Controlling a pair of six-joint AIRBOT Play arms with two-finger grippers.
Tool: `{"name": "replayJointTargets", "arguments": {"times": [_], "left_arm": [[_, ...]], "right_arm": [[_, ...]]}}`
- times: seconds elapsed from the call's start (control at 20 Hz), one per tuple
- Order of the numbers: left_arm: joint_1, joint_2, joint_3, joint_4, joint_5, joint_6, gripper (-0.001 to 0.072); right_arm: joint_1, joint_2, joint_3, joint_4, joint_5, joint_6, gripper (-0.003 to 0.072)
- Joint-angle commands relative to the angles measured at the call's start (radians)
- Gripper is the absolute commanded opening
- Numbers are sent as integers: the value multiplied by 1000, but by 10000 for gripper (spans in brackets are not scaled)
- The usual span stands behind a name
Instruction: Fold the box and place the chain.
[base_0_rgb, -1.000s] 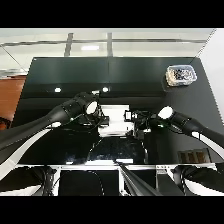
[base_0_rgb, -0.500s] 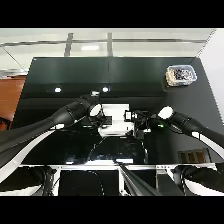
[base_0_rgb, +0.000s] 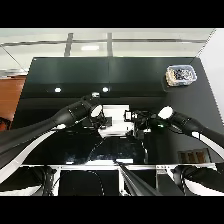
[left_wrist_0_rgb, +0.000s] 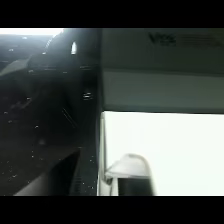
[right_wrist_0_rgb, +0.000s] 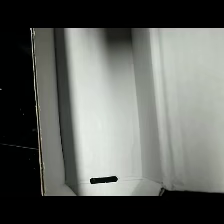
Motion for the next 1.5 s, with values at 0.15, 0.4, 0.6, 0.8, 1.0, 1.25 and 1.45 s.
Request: {"name": "replayJointTargets", "arguments": {"times": [0.15,0.4,0.6,0.8,1.0,1.25,1.45], "left_arm": [[-1,-1,1,-4,27,-15,22],[-1,-1,1,-4,34,-15,189],[-5,-1,1,-1,39,-37,580],[-12,-1,1,5,44,-32,351],[-13,-2,1,9,40,-28,23],[-14,-2,1,5,38,-2,23],[-14,-2,1,9,37,22,23]], "right_arm": [[0,-1,0,0,0,1,272],[0,-1,0,0,0,0,272],[0,-1,0,0,0,1,272],[0,-1,0,0,0,1,272],[0,-1,0,0,0,1,272],[0,-1,0,1,0,7,347],[-1,53,0,-85,24,119,720]]}}
